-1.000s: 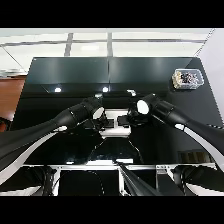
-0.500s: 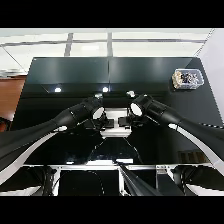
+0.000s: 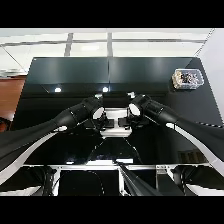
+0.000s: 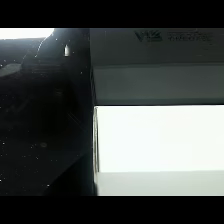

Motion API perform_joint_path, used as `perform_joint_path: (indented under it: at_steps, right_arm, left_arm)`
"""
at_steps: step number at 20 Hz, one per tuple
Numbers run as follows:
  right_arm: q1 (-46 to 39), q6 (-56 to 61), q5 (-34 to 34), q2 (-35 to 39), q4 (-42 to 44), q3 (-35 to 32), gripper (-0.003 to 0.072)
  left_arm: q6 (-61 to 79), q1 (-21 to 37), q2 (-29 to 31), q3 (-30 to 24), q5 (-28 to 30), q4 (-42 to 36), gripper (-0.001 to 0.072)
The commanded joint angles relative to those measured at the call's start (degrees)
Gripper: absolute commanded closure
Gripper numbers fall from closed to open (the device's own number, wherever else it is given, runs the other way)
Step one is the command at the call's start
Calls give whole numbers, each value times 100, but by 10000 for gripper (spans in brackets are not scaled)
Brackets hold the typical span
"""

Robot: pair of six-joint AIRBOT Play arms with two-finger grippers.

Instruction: Fold the box and place the chain.

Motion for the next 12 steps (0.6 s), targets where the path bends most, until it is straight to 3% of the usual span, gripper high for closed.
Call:
perform_joint_path:
  at_steps: [1,2,3,5,6,12]
  right_arm:
    - [0,26,-2,-81,229,15,385]
    - [0,26,-17,-122,330,15,385]
    - [0,15,-59,-157,413,17,515]
    - [-2,31,-116,-162,402,17,573]
    - [-20,28,-109,-160,393,26,670]
    - [-26,22,22,-144,332,83,668]
  left_arm:
    - [4,2,-2,2,-7,2,681]
    - [2,0,-2,2,-4,0,680]
    - [2,2,-2,2,-7,0,681]
    - [4,2,-2,2,-13,0,681]
    - [4,2,-2,2,-13,0,680]
    - [4,2,-2,2,-13,2,680]
